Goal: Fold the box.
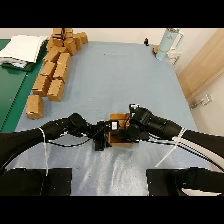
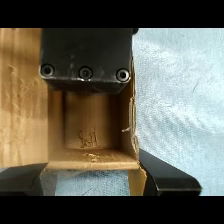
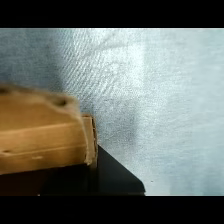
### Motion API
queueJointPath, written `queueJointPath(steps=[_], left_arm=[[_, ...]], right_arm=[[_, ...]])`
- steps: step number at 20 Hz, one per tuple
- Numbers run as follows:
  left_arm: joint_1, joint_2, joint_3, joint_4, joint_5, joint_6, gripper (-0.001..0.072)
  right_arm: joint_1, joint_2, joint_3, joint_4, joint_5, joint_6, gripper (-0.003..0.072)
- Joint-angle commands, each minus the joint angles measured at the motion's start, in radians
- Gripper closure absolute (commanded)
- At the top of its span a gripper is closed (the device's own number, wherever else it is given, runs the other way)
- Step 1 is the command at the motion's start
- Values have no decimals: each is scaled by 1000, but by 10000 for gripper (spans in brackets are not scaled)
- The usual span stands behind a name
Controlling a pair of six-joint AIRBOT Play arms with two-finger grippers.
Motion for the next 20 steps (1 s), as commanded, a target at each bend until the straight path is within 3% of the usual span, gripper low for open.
queueJointPath(steps=[1, 3, 5, 20], left_arm=[[-1, 0, 0, 0, 0, -2, 245], [-1, 0, 0, 0, 0, -2, 244], [-1, 0, 0, 0, 0, -2, 244], [-1, 0, 0, 0, 0, -2, 244]], right_arm=[[2, -5, 2, -10, 2, -3, 685], [2, -3, 2, -10, 3, -10, 678], [2, 0, 2, -10, 3, -9, 301], [2, 32, 9, 21, -2, -9, 295]])
